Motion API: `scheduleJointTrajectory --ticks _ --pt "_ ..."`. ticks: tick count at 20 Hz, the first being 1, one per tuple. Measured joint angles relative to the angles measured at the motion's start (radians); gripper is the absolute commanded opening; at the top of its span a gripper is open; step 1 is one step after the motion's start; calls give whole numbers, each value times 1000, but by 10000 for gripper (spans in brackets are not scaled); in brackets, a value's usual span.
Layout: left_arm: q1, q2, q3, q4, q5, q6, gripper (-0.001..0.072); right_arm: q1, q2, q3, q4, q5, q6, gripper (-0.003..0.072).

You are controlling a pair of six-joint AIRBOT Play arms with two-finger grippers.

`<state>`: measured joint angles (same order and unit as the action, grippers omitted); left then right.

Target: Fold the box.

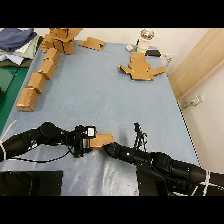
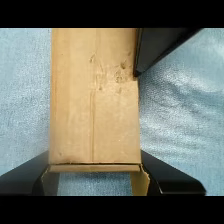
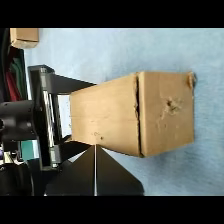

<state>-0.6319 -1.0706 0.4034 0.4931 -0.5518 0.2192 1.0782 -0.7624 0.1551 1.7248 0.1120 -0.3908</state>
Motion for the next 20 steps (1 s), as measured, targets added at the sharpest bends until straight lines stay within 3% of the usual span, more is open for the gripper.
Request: scheduleJointTrajectory --ticks 9,20 --pt "0 0 0 0 0 -1 389 0 -31 0 -10 -7 5 3" --pt "0 0 0 0 0 0 389 0 71 7 -41 -43 6 3"
